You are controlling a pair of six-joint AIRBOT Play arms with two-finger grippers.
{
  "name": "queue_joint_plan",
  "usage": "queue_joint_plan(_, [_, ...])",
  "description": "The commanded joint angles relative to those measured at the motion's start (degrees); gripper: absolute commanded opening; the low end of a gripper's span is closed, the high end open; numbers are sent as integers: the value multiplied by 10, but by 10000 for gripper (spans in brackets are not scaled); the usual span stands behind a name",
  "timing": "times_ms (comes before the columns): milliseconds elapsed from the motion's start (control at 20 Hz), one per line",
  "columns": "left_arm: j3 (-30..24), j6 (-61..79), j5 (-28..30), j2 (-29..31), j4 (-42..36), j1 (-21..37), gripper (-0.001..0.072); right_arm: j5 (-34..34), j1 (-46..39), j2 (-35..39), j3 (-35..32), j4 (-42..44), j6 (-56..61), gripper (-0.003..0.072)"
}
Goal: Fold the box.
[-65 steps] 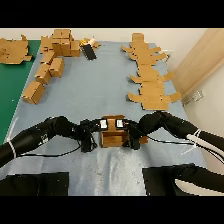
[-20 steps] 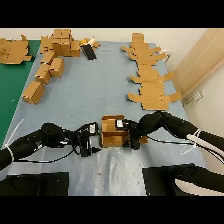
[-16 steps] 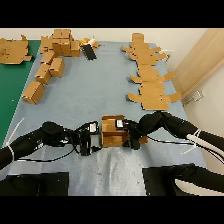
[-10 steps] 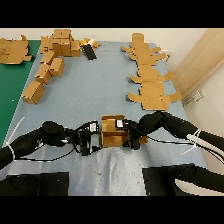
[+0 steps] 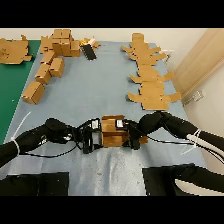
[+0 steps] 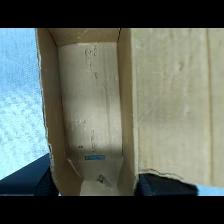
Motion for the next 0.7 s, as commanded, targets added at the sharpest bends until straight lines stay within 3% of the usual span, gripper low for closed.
queue_joint_plan(0, [18, -2, -22, -16, 1, 0, 690, 0, 0, 0, 0, 0, 0, 504])
queue_joint_plan(400, [22, -45, -24, -28, 12, 0, 690, 0, 0, 0, 0, 0, 0, 504])
queue_joint_plan(550, [32, -97, -24, -27, 90, 0, 690, 0, 0, 0, 0, 0, 0, 504])
queue_joint_plan(650, [33, -106, -24, -27, 95, 0, 690, 0, 0, 0, 0, 0, 0, 504])
